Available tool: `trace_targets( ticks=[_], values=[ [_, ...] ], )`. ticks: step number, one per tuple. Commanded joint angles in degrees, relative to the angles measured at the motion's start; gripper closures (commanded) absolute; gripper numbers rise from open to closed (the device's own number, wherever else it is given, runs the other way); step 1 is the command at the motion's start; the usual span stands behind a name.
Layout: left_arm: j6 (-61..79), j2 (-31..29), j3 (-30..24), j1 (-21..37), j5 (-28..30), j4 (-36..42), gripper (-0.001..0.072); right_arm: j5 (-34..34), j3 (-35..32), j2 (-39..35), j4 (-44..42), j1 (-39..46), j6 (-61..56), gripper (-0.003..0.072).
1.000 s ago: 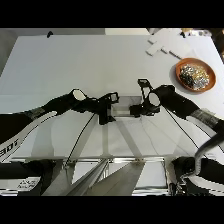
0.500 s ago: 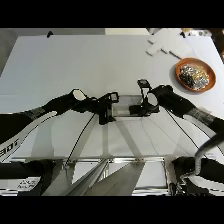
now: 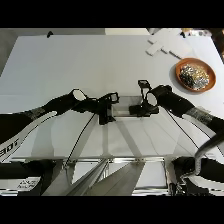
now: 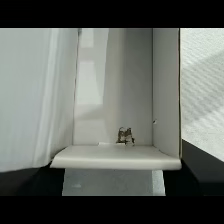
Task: Fold the box and place the chain.
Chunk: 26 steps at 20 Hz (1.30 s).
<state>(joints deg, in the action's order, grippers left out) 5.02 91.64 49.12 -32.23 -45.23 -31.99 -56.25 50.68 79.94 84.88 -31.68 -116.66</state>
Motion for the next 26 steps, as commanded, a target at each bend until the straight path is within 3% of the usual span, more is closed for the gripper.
trace_targets(
  ticks=[1, 2, 5, 6, 8, 9, 12, 13, 15, 23, 25, 26],
  values=[
    [-0.11, -0.04, 0.02, 0.00, 0.00, 0.09, 0.0697, -0.35, 0.07, 1.51, -0.09, 0.02, -0.57, 0.0531],
    [-0.11, -0.04, 0.02, 0.00, 0.00, 0.09, 0.0697, -0.33, 0.09, 1.86, -0.15, 0.02, -0.57, 0.0507],
    [-0.11, -0.04, 0.02, 0.00, 0.00, 0.09, 0.0697, -0.22, 0.11, 1.90, -0.24, 0.02, -0.55, 0.0526],
    [-0.11, -0.04, 0.02, 0.00, 0.00, 0.07, 0.0697, 0.00, 0.11, 1.90, -0.24, 0.02, -0.52, 0.0587],
    [-0.11, -0.04, 0.02, 0.00, 0.00, 0.07, 0.0697, 0.35, 0.11, 1.92, -0.26, 0.02, -0.50, 0.0614],
    [-0.11, -0.04, 0.02, 0.00, 0.00, 0.09, 0.0697, 0.31, 0.11, 1.90, -0.26, 0.02, -0.04, 0.0671],
    [-0.11, -0.04, 0.02, 0.00, 0.00, 0.07, 0.0697, 0.07, 0.68, 1.86, -0.24, 0.02, 0.31, 0.0671],
    [-0.11, -0.04, 0.02, 0.00, 0.00, 0.07, 0.0697, -0.07, 1.22, 1.77, -0.28, 0.02, 1.36, 0.0628],
    [-0.11, -0.04, 0.02, 0.00, 0.00, 0.07, 0.0697, -0.50, 2.34, 1.40, -0.28, 0.02, 3.48, 0.0302],
    [-0.11, -0.04, 0.02, 0.00, -0.02, 0.09, 0.0697, -8.63, 2.54, -6.27, 0.46, 0.02, 14.21, 0.0266],
    [-0.11, -0.04, 0.02, 0.00, 0.00, 0.09, 0.0697, -10.40, 3.08, -10.40, 0.37, 0.02, 16.37, 0.0300],
    [-0.11, -0.04, 0.02, 0.00, 0.00, 0.07, 0.0697, -11.96, 4.13, -12.24, 0.92, 0.13, 18.21, 0.0357]
  ],
)
